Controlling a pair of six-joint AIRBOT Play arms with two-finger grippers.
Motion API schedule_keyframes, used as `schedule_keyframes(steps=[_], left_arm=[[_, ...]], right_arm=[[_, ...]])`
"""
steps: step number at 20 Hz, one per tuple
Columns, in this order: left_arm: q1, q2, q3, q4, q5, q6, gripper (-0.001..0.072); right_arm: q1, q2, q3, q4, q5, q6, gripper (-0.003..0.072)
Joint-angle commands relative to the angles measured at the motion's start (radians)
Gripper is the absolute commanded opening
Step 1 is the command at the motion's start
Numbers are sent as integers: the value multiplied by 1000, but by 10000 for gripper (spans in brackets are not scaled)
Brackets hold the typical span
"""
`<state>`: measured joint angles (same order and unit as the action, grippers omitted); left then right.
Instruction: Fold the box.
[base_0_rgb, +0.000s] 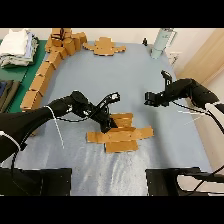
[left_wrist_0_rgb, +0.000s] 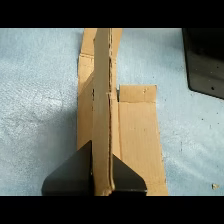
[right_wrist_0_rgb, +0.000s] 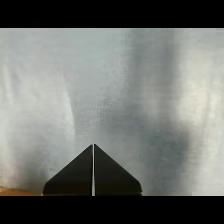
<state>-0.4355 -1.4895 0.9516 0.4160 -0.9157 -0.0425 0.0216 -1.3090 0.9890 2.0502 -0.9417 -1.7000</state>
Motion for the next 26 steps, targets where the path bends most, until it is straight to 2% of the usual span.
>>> schedule_keyframes(steps=[1, 4, 7, 11, 14, 16, 17, 18, 19, 21, 26], left_arm=[[0, -1, 0, 4, -1, 1, 10], [0, -1, 0, 3, -1, 1, 10], [0, -1, 0, 3, -1, 1, 10], [0, -1, 0, 3, -1, 1, 10], [0, -1, 0, 3, -1, 1, 10], [0, -1, 0, 4, -1, 0, 10], [0, -1, 0, 3, -1, 1, 10], [0, -1, 0, 3, -1, 1, 10], [0, -1, 0, 4, -1, 1, 10], [0, -1, 0, 4, -1, 1, 10], [0, -1, 0, 3, -1, 0, 10]], right_arm=[[3, 19, 1, -127, -124, 74, 2], [73, 98, 1, -286, -219, 154, 2], [225, 209, -18, -375, -275, 221, 2], [515, 386, -176, -439, -260, 238, 1], [761, 510, -330, -464, -174, 238, 2], [918, 560, -422, -492, -106, 148, 6], [975, 565, -456, -494, -81, 98, 66], [1023, 560, -487, -503, -47, 68, 323], [1057, 553, -512, -513, -5, 38, 538], [1094, 525, -537, -582, 60, 15, 562], [1094, 429, -537, -798, 107, 16, 561]])
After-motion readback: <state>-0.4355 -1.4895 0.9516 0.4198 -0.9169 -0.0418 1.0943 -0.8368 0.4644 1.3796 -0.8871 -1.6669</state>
